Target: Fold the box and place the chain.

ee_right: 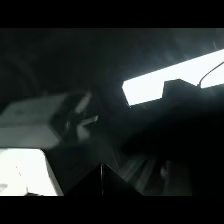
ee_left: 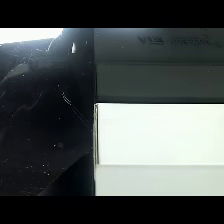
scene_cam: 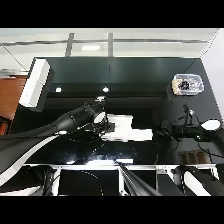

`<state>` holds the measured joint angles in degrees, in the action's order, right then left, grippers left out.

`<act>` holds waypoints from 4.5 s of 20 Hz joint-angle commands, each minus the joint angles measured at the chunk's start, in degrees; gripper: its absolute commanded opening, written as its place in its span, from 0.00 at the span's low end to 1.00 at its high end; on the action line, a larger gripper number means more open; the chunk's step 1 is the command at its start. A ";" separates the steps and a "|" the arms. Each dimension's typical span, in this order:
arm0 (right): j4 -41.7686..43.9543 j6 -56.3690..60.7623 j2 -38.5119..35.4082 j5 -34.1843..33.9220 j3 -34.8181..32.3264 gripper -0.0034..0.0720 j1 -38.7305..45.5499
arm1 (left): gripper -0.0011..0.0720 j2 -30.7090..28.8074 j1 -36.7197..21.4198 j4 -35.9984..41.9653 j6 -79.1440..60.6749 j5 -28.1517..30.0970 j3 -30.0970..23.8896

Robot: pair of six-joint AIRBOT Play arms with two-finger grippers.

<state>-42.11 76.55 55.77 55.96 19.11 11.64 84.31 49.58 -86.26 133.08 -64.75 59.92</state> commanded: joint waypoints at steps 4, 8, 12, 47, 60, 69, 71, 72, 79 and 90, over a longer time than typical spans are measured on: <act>16.00 -13.92 12.33 5.35 -0.37 0.06 -4.76 | 0.06 0.00 -0.07 -0.09 0.00 -0.04 0.02; 21.42 -18.34 15.69 4.59 3.06 0.06 -12.09 | 0.06 0.00 -0.07 -0.07 0.02 -0.11 0.02; 20.83 -18.34 15.69 9.33 9.60 0.40 -13.14 | 0.06 0.00 -0.07 -0.07 0.00 -0.28 0.02; -5.07 -10.84 15.45 15.67 14.34 0.06 11.50 | 0.06 0.00 -0.07 -0.07 0.00 -0.44 0.02; 14.19 -20.46 19.78 10.60 8.59 0.06 -13.64 | 0.06 0.00 -0.04 -0.07 0.00 -0.46 0.02; 19.39 -26.51 19.74 19.52 8.83 0.74 -13.55 | 0.06 0.00 -0.04 -0.07 0.00 -0.48 0.02; 20.76 -26.56 19.74 19.43 8.83 0.74 -13.57 | 0.06 0.00 -0.04 -0.04 0.00 -0.48 0.02; 21.38 -26.56 19.74 19.39 8.83 0.74 -13.62 | 0.06 0.00 -0.04 -0.04 0.00 -0.46 0.02; 23.52 -24.57 19.74 12.17 9.88 0.74 -19.87 | 0.06 0.00 -0.04 -0.07 0.00 -0.48 0.02; -12.20 19.04 19.74 0.48 26.29 0.68 -40.24 | 0.06 0.00 -0.07 -0.09 0.00 -1.77 0.02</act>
<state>-39.55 80.09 75.48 58.61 41.10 -22.98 84.31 49.54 -86.30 133.10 -65.80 59.92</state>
